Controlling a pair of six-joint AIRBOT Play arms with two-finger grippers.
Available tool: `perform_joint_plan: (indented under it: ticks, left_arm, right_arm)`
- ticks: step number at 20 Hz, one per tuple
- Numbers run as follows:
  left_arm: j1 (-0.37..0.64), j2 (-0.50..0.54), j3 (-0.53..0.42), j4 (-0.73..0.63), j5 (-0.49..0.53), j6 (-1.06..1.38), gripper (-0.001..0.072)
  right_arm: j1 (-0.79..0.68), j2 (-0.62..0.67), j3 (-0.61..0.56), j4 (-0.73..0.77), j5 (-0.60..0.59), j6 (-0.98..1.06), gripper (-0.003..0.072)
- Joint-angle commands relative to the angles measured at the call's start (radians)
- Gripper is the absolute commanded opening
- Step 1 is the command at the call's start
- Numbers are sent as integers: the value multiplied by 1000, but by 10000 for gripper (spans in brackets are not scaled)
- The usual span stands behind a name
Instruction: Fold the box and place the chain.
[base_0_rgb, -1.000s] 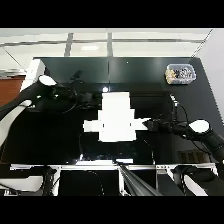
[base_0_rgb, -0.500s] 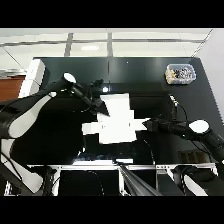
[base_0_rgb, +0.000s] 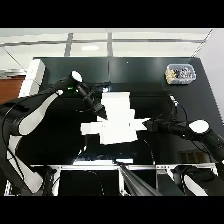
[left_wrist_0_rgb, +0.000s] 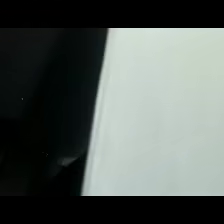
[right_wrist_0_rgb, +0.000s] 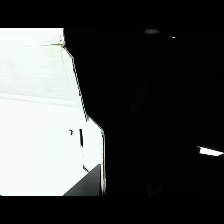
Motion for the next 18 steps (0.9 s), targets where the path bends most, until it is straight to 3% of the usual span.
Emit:
perform_joint_plan:
  ticks: [1,4,6,7,8,9,10,14,16,18]
  left_arm:
    - [1,-2,5,-2,10,7,177]
    - [1,-2,4,-45,36,5,165]
    - [0,-2,5,-59,41,13,25]
    - [1,-2,5,-59,40,13,24]
    - [3,-1,5,-59,35,13,23]
    - [5,4,5,-56,31,11,22]
    - [6,14,4,-45,29,10,21]
    - [-5,109,-23,-4,39,10,20]
    - [-26,214,-136,-44,128,80,19]
    - [-50,362,-332,-121,322,208,20]
  right_arm:
    - [0,1,-1,0,1,0,23]
    - [0,1,-1,0,1,0,23]
    - [0,1,-1,0,1,0,23]
    - [0,1,-1,0,1,0,25]
    - [0,1,0,-1,6,0,125]
    - [-3,1,9,-20,29,1,480]
    - [-14,2,32,-55,80,1,703]
    - [-109,2,253,-295,391,0,701]
    - [-139,2,358,-364,470,-26,701]
    - [-140,2,407,-402,467,-97,701]
